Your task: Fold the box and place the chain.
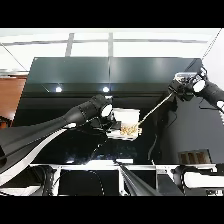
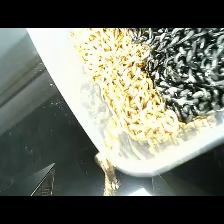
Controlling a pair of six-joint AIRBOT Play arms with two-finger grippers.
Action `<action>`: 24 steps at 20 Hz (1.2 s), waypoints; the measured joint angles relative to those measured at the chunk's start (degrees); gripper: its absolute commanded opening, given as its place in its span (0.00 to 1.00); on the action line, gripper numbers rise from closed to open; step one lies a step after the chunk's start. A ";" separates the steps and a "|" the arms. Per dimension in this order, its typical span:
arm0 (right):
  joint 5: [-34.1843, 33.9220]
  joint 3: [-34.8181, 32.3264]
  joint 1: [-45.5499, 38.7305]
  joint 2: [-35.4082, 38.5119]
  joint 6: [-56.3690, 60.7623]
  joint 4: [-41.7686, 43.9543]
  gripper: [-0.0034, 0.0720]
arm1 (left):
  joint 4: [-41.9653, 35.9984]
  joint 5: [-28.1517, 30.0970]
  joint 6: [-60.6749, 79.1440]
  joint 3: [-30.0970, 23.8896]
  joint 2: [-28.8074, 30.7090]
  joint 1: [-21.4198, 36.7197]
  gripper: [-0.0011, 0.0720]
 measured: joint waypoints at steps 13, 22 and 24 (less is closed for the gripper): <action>18.43 2.25 0.61 18.08 -16.00 0.42 0.07 | -0.02 -0.13 0.00 0.00 0.00 0.00 0.05; 32.04 4.33 0.61 46.42 -25.81 14.23 0.07 | -0.02 -0.13 0.00 0.00 0.00 0.00 0.05; 36.61 5.11 0.61 48.09 -27.87 18.36 0.07 | -0.07 -0.13 0.00 0.00 0.00 0.00 0.05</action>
